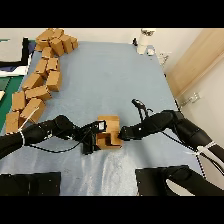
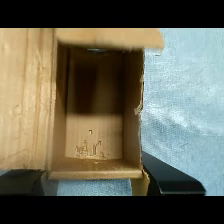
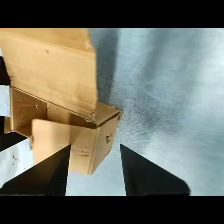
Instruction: Fold the box.
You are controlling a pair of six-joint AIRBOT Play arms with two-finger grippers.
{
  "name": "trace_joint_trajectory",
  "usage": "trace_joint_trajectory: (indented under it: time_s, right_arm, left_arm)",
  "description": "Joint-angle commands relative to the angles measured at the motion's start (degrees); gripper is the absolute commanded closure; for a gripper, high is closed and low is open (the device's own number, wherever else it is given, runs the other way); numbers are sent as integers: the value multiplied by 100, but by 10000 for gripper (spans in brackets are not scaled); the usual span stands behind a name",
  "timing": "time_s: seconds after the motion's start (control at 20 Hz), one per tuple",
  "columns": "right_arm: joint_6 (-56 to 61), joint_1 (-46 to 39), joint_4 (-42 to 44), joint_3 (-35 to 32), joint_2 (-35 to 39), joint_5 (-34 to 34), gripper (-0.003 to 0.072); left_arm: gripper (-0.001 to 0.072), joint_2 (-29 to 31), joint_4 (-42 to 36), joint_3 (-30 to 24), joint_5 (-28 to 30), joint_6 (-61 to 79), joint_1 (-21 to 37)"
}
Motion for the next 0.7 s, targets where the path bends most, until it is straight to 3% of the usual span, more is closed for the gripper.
trace_joint_trajectory:
  time_s: [0.0, 0.3, 0.65]
  right_arm:
    - [634, 603, -415, 63, -203, 358, 205]
    - [3112, 1978, -2837, 960, -984, -170, 206]
    - [3987, 2656, -3359, 1792, -2146, -955, 208]
  left_arm:
    - [248, 2, 2, 2, 2, 0, 2]
    - [248, 2, 2, 2, 0, 0, 0]
    - [248, 2, 2, 2, 2, 0, 2]
